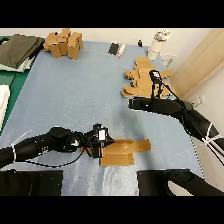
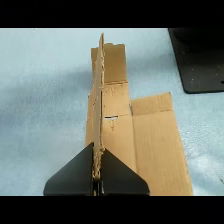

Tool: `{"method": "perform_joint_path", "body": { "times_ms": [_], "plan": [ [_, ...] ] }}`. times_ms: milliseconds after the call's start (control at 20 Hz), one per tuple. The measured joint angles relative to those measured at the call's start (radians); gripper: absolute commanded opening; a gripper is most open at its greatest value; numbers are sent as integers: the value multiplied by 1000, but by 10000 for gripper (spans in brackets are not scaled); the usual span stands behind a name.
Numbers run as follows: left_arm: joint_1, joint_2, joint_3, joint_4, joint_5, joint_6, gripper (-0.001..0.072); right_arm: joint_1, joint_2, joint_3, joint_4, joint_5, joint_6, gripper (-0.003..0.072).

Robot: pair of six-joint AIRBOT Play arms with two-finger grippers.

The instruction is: Fold the box.

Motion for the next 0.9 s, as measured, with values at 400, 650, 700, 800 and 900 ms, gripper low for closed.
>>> {"method": "perform_joint_path", "body": {
  "times_ms": [400, 650, 700, 800, 900],
  "plan": [
    [0, 4, 16, 110, -2, -178, 12, -2, 0, 0, -74, -21, 18, 1],
    [5, -6, 43, 188, -3, -275, 12, -2, 0, 0, -98, -25, 27, 2],
    [11, -7, 49, 200, -6, -290, 12, -2, 0, 0, -100, -25, 28, 1],
    [35, -8, 61, 210, -16, -314, 12, -2, 0, 0, -105, -25, 29, 1],
    [70, -9, 73, 227, -42, -346, 12, -2, 0, 0, -108, -25, 29, 1]
  ]
}}
